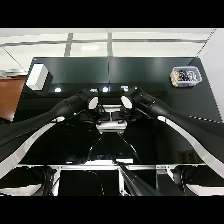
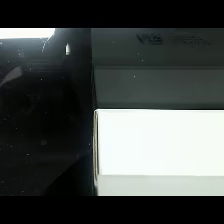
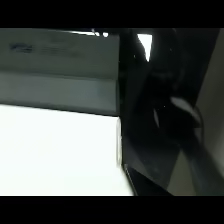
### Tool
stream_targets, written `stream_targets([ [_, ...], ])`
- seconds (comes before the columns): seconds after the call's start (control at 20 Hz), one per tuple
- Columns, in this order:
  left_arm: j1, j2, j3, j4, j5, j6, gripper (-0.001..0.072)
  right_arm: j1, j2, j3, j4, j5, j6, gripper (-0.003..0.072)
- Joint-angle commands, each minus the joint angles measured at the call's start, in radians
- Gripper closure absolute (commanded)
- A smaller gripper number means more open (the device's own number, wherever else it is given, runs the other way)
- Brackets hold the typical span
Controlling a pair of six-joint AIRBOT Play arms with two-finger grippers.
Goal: Fold the box and place the chain.
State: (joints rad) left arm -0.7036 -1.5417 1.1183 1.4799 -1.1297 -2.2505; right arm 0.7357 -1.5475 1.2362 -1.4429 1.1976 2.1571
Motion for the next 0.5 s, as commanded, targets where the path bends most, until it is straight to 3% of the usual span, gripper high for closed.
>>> stream_targets([
  [0.0, 0.001, -0.001, 0.0, 0.0, 0.0, 0.0, 0.0683, -0.002, 0.091, 0.042, -0.052, 0.094, -0.117, 0.0367],
  [0.15, 0.001, -0.001, 0.0, 0.0, -0.001, 0.0, 0.0683, -0.022, 0.263, 0.042, -0.187, 0.167, -0.166, 0.0366],
  [0.3, 0.001, -0.001, 0.0, 0.001, 0.0, 0.0, 0.0683, -0.091, 0.39, 0.041, -0.556, 0.189, -0.174, 0.0367],
  [0.35, 0.001, -0.001, 0.0, 0.001, 0.0, 0.0, 0.0683, -0.137, 0.398, 0.041, -0.651, 0.166, -0.174, 0.0367],
  [0.45, 0.001, -0.001, 0.0, 0.001, 0.0, 0.0, 0.0683, -0.282, 0.396, 0.026, -0.68, -0.005, -0.174, 0.0367],
])
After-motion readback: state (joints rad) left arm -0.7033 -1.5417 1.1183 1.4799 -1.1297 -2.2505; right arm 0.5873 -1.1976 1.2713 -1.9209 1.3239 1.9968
